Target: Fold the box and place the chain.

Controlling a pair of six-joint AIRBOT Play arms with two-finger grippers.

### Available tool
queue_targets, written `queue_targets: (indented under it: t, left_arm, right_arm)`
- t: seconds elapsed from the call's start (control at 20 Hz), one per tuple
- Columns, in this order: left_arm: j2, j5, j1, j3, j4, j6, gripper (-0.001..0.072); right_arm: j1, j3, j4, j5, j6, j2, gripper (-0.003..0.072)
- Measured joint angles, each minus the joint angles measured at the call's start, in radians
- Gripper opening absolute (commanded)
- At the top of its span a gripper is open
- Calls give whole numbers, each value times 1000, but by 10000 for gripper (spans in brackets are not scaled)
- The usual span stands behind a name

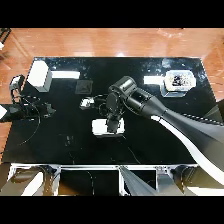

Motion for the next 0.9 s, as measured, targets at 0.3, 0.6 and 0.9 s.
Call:
queue_targets:
  t: [0.3, 0.6, 0.9]
  left_arm:
    - [0, 0, 0, 0, 0, 0, 564]
    - [0, 0, 0, 0, 0, 0, 564]
    - [0, 0, 0, 0, 0, 0, 564]
  right_arm:
    - [0, 0, -15, 9, 14, 4, 509]
    - [0, 0, -18, 39, 17, 3, 510]
    - [0, 0, -10, 32, 10, -5, 495]
